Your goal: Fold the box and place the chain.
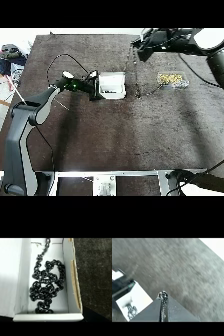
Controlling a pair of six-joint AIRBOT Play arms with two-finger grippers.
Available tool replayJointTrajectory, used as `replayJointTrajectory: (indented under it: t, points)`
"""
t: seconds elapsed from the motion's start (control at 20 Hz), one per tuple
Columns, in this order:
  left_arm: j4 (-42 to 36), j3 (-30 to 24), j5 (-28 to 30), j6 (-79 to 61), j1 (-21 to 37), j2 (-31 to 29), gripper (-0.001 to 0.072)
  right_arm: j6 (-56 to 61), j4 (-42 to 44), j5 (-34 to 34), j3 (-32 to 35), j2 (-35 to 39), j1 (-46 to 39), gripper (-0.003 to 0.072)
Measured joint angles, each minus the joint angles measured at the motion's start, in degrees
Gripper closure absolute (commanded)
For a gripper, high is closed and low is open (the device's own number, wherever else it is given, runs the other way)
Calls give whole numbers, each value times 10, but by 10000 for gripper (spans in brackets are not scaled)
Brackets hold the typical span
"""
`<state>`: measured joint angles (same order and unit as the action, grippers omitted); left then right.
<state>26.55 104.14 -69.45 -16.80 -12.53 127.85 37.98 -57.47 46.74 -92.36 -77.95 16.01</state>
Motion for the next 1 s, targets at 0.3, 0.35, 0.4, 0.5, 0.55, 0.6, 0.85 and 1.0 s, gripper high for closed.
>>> replayJointTrajectory:
  t: [0.3,0.35,0.4,0.5,0.55,0.6,0.85,1.0]
  points:
    - [0,0,0,0,0,0,241,-4,-8,-26,-5,-68,45,673]
    - [0,0,0,0,0,0,241,2,-9,-14,-5,-85,47,672]
    - [0,0,0,0,0,0,241,8,-10,0,-5,-101,49,644]
    - [0,0,0,0,0,0,241,18,-10,24,-5,-126,52,334]
    - [0,0,0,0,0,0,241,22,-17,35,-5,-138,52,340]
    - [0,0,0,0,0,0,240,27,-23,41,-5,-144,51,341]
    - [0,0,0,0,0,0,241,47,-70,78,-5,-162,7,470]
    - [0,0,0,0,0,0,241,51,-82,89,-4,-176,-35,440]
